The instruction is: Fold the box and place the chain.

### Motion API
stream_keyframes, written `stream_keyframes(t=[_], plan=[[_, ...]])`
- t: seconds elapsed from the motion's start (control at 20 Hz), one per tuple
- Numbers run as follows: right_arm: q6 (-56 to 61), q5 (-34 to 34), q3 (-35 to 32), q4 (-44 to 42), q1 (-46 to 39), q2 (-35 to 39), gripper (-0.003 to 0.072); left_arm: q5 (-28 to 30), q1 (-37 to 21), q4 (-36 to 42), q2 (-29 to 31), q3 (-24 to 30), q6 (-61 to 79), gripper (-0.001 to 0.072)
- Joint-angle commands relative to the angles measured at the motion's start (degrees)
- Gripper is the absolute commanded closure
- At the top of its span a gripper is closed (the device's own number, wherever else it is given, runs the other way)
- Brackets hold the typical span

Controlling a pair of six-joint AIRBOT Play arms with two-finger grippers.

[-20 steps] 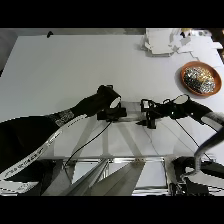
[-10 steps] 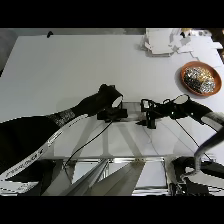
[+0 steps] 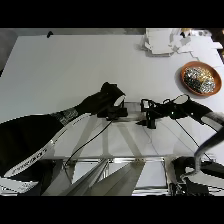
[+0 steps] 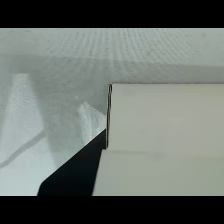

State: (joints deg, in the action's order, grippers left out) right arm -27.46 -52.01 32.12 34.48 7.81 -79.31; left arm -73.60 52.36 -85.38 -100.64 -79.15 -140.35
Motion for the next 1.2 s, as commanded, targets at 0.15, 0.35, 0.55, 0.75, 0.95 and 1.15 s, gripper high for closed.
stream_keyframes(t=[0.15,0.35,0.55,0.75,0.95,1.15], plan=[[0.0,0.0,0.0,0.0,0.0,0.0,0.0278,0.1,0.5,0.7,-1.3,0.0,0.1,0.0708],[0.0,0.0,0.0,0.0,0.0,0.0,0.0278,-0.3,0.4,1.2,-1.1,0.0,0.0,0.0594],[0.0,0.0,0.0,0.0,0.0,0.0,0.0278,-3.9,-0.4,1.1,1.7,0.0,0.2,0.049],[0.0,0.0,0.0,0.0,0.0,0.0,0.0278,-5.8,-2.4,0.7,7.8,0.0,3.0,0.049],[0.0,0.0,0.0,0.0,0.0,0.0,0.0278,-6.3,-5.6,0.8,15.8,0.2,21.5,0.0368],[0.0,0.0,0.0,0.0,0.0,0.0,0.0278,-2.8,-11.3,1.0,24.6,7.8,49.4,0.0009]])
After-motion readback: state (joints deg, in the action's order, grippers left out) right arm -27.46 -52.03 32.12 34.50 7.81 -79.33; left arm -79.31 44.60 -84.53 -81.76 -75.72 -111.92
